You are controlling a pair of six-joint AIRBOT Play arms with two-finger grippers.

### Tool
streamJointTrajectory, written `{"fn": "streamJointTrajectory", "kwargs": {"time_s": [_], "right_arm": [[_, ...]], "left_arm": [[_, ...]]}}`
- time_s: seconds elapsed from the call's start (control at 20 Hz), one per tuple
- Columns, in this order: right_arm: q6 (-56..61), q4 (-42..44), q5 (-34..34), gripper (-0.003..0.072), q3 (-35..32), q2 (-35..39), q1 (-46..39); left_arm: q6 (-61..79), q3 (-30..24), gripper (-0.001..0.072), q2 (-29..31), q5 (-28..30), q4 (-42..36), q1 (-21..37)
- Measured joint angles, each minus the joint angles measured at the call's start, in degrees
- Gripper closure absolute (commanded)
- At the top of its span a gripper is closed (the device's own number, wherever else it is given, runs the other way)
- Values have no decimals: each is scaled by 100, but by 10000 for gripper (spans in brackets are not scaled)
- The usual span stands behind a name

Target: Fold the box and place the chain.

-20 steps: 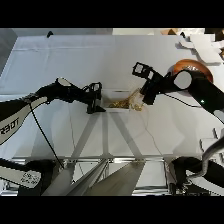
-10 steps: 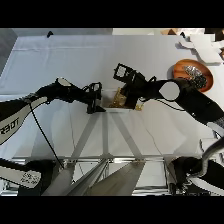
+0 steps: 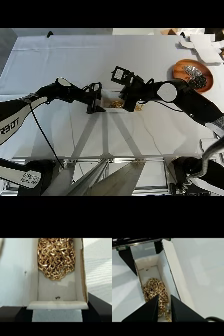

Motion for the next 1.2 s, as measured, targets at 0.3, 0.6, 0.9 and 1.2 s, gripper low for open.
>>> {"fn": "streamJointTrajectory", "kwargs": {"time_s": [0.3,0.6,0.9,1.2], "right_arm": [[151,-162,214,401,0,435,0],[188,-671,494,391,-4,1104,-22],[470,-824,625,391,-225,1410,-699],[468,-817,640,391,-866,1344,-1838]], "left_arm": [[0,0,216,0,0,0,0],[0,0,216,0,0,0,0],[0,0,216,0,0,0,0],[0,0,216,0,0,0,0]]}}
